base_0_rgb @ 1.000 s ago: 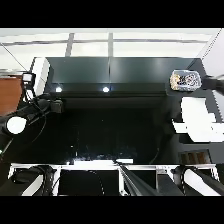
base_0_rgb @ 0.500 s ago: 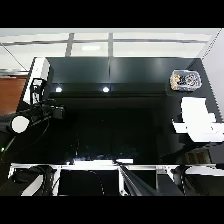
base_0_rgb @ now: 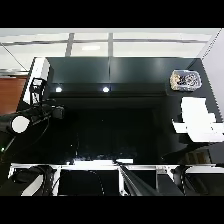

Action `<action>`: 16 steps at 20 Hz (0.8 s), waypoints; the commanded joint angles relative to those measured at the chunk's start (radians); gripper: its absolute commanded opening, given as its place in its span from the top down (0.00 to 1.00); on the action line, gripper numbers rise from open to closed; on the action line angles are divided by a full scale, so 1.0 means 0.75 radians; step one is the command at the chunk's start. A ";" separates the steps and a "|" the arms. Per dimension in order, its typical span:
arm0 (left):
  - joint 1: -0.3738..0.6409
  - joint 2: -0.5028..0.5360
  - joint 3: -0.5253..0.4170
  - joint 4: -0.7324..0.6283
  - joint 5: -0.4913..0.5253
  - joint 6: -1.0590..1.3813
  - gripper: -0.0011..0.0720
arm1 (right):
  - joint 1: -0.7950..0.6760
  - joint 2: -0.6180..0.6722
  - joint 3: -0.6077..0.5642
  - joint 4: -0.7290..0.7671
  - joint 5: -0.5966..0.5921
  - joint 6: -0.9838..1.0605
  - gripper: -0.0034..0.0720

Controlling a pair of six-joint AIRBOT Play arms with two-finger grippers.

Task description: Fold the box and place the chain.

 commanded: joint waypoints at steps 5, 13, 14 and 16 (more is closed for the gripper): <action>-0.001 0.002 0.000 0.029 0.101 0.001 0.01 | 0.082 0.163 -0.180 0.166 0.078 -0.043 0.93; -0.058 0.005 0.000 -0.087 0.087 0.110 0.01 | 0.467 0.646 -0.752 0.352 -0.112 -0.102 0.93; -0.085 0.005 0.000 -0.149 0.083 0.110 0.01 | 0.540 0.727 -0.834 0.420 -0.163 -0.104 0.93; -0.146 -0.004 -0.001 -0.290 0.086 0.110 0.01 | 0.694 0.900 -1.020 0.625 -0.309 -0.149 0.93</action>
